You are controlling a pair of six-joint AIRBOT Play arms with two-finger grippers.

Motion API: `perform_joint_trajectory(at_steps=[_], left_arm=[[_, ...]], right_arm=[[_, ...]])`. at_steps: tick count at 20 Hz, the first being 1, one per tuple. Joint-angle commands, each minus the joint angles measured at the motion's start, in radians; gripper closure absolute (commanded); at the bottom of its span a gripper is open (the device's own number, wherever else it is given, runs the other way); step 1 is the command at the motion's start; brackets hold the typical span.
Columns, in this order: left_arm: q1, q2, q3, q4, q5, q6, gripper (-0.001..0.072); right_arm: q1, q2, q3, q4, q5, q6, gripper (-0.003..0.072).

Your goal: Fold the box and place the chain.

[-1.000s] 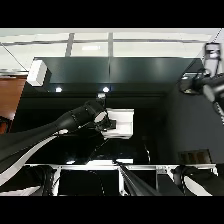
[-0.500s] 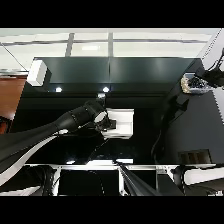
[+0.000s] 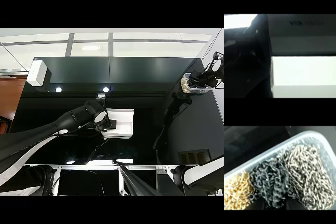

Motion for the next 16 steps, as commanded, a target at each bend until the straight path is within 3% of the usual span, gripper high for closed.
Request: perform_joint_trajectory(at_steps=[1, 2, 6, 16], left_arm=[[0.0, 0.0, 0.0, 0.0, 0.0, 0.0, 0.0685], [0.0, 0.0, 0.0, 0.0, 0.0, 0.0, 0.0685], [0.0, 0.0, 0.0, 0.0, 0.0, 0.0, 0.0685], [0.0, 0.0, 0.0, 0.0, 0.0, 0.0, 0.0685]], right_arm=[[-0.001, -0.013, 0.023, 0.003, 0.029, -0.004, 0.0633], [-0.001, -0.006, 0.041, 0.003, 0.056, -0.025, 0.0673], [-0.001, 0.092, 0.112, 0.005, 0.121, -0.149, 0.0674], [0.0, 0.571, 0.112, 0.268, 0.175, -0.341, 0.0678]])
